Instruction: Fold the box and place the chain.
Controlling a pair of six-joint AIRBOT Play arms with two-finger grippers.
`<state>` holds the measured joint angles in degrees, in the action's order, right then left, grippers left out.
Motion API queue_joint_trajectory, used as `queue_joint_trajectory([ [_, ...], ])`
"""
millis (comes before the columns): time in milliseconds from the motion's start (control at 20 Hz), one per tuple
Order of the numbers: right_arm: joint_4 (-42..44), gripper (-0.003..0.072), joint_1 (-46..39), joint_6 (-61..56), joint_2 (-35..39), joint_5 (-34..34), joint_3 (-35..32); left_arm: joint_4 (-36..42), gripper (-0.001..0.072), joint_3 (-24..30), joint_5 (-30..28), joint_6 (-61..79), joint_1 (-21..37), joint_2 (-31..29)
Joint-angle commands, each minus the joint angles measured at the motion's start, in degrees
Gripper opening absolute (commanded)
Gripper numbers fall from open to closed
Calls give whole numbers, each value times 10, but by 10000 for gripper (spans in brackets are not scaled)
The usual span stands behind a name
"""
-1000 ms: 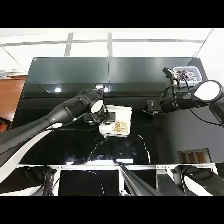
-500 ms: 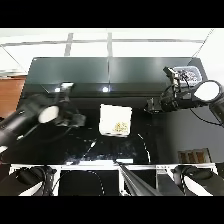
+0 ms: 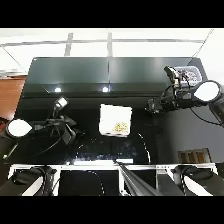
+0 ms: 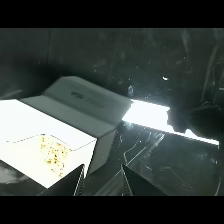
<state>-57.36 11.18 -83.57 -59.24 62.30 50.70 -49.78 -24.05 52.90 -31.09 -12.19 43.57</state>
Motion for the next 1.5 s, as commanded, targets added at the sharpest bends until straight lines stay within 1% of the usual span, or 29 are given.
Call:
queue_joint_trajectory([
  [0, -1, 277, 0, -3, 0, -7, 0, 77, 710, 20, -39, 333, -21, 41],
  [100, -1, 277, 0, -8, 0, -7, 0, 92, 710, 16, -49, 419, -49, 88],
  [150, -1, 277, 0, -8, 0, -8, 0, 103, 710, 5, -44, 446, -61, 123],
  [250, -1, 277, 0, -8, 0, -9, 0, 105, 710, -23, -47, 461, -81, 185],
  [300, -1, 277, 0, -8, 0, -9, 0, 110, 710, -37, -46, 461, -80, 211],
  [400, 1, 277, 0, -8, 0, -9, 0, 133, 710, -59, -46, 461, -78, 247],
  [550, 1, 277, 0, -8, 0, -9, 0, 151, 710, -87, -31, 484, -78, 282],
  [700, 1, 277, 0, -8, 0, -9, 0, 185, 710, -106, -25, 489, -75, 307],
  [950, 1, 277, 0, -8, 0, -9, 0, 191, 710, -129, -16, 489, -72, 339],
  [1450, 1, 277, 0, -8, 0, -9, 0, 207, 710, -130, -19, 500, -74, 345],
])
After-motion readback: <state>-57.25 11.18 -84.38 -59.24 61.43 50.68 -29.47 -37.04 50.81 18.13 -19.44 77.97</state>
